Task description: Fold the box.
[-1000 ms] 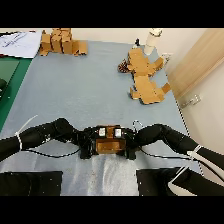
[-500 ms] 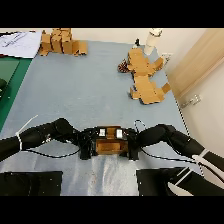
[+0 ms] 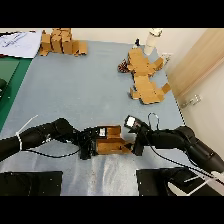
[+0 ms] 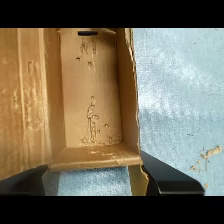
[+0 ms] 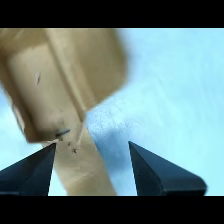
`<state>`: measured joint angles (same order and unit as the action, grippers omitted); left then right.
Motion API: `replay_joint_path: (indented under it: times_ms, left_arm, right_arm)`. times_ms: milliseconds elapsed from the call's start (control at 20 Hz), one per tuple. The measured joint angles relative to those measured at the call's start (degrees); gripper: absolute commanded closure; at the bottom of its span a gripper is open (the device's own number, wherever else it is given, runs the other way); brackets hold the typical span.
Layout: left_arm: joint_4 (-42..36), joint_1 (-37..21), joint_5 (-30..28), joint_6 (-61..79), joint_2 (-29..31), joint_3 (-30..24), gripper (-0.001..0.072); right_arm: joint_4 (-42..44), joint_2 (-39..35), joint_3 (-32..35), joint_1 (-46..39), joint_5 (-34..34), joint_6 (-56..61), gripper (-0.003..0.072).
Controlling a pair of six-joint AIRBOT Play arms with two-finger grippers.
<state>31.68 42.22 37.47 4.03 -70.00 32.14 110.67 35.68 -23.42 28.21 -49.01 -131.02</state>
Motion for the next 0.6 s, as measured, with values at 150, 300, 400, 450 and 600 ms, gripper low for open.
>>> replay_joint_path:
  times_ms: [150,300,400,450,600]
  left_arm:
    - [0.0,0.02,0.0,0.02,0.0,0.0,0.0246]
    - [0.0,0.02,0.0,0.02,0.0,0.0,0.0246]
    - [0.0,0.0,0.0,0.02,0.0,0.02,0.0246]
    - [0.0,0.02,0.02,0.02,0.0,0.0,0.0246]
    - [0.02,0.0,0.02,0.04,0.0,0.02,0.0246]
  right_arm:
    - [3.58,-2.47,0.0,0.0,-0.02,19.19,-0.0018]
    - [10.19,-3.45,0.0,0.0,0.04,32.89,0.0062]
    - [12.81,-3.56,-0.02,0.0,0.59,40.76,0.0681]
    - [13.73,-3.41,-0.04,0.0,0.98,44.46,0.0682]
    - [15.74,-1.09,-0.98,0.0,4.0,51.12,0.0683]
